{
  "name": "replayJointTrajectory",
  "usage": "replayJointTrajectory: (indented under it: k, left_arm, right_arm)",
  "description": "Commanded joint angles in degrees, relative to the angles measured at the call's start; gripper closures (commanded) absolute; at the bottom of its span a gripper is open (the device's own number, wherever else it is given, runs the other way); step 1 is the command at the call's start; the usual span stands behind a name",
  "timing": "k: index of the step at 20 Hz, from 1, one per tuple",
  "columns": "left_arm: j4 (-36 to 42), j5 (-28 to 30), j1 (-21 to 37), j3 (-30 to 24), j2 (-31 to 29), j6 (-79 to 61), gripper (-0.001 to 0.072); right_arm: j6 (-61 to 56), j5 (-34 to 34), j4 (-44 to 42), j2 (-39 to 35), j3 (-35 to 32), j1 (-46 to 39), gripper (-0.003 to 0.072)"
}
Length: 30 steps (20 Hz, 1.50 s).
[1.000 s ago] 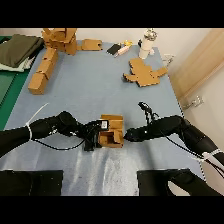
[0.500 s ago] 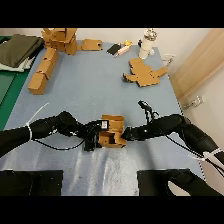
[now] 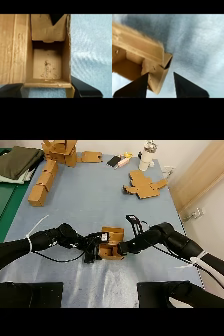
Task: Fold the box.
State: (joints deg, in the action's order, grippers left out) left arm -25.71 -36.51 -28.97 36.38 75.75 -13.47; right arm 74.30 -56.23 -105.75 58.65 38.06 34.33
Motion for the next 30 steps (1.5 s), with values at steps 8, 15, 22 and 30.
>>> replayJointTrajectory:
  k: [8, 15, 22, 30]
  left_arm:
    - [0.0, 0.0, 0.0, 0.0, 0.0, 0.0, 0.0165]
    - [0.0, 0.0, 0.0, 0.0, 0.0, 0.0, 0.0165]
    - [0.0, 0.0, 0.0, 0.0, 0.0, 0.0, 0.0166]
    - [0.0, 0.0, 0.0, 0.0, 0.0, 0.0, 0.0165]
  right_arm:
    - [-25.6, -9.6, 17.5, 16.1, 14.1, 14.1, 0.0294]
    - [-28.4, -13.2, 17.5, 16.7, 14.5, 14.6, 0.0619]
    - [-28.4, -11.3, 17.5, 16.7, 14.5, 14.7, 0.0501]
    - [-29.1, -15.9, 18.3, 11.1, 14.6, 14.6, 0.024]
